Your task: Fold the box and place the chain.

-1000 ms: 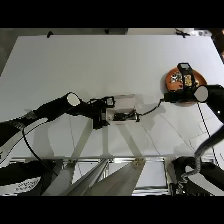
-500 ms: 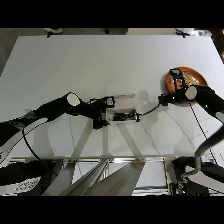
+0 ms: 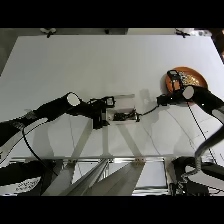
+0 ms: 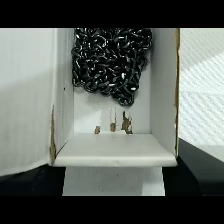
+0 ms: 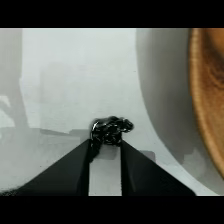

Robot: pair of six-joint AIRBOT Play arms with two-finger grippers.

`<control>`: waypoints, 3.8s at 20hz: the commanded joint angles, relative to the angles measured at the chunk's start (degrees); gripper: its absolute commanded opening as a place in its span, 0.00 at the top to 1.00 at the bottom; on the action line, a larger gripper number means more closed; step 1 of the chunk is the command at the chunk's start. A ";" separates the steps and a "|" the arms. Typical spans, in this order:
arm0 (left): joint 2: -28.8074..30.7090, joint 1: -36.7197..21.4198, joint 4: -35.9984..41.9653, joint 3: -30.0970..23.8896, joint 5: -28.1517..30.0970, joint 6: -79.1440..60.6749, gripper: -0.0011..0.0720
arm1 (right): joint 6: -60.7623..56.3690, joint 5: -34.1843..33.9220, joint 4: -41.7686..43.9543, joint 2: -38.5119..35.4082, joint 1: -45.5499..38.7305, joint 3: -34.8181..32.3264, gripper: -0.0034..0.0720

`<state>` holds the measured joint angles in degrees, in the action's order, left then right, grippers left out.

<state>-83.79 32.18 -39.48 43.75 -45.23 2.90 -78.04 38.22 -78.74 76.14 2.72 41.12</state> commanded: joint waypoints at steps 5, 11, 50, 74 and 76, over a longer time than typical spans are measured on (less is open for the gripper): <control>0.02 0.04 0.00 -0.02 0.00 -0.02 0.45 | 0.15 0.79 0.50 0.52 0.07 -0.04 0.91; 0.02 0.04 0.00 -0.02 0.00 -0.02 0.45 | 0.20 1.86 0.50 -4.11 0.07 -0.04 0.94; 0.02 0.04 0.00 -0.02 0.02 -0.02 0.45 | 24.11 8.85 44.50 -5.97 21.77 -0.07 0.94; 0.02 0.04 0.00 -0.02 0.00 -0.02 0.45 | 53.33 29.88 41.55 -11.30 -2.84 -0.04 0.75; 0.02 0.04 0.00 -0.02 0.02 -0.02 0.45 | 64.28 26.60 39.15 -11.28 -3.19 -0.04 0.81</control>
<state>-83.79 32.21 -39.48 43.75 -45.23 2.90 -29.61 65.67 -36.16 65.08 2.52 41.04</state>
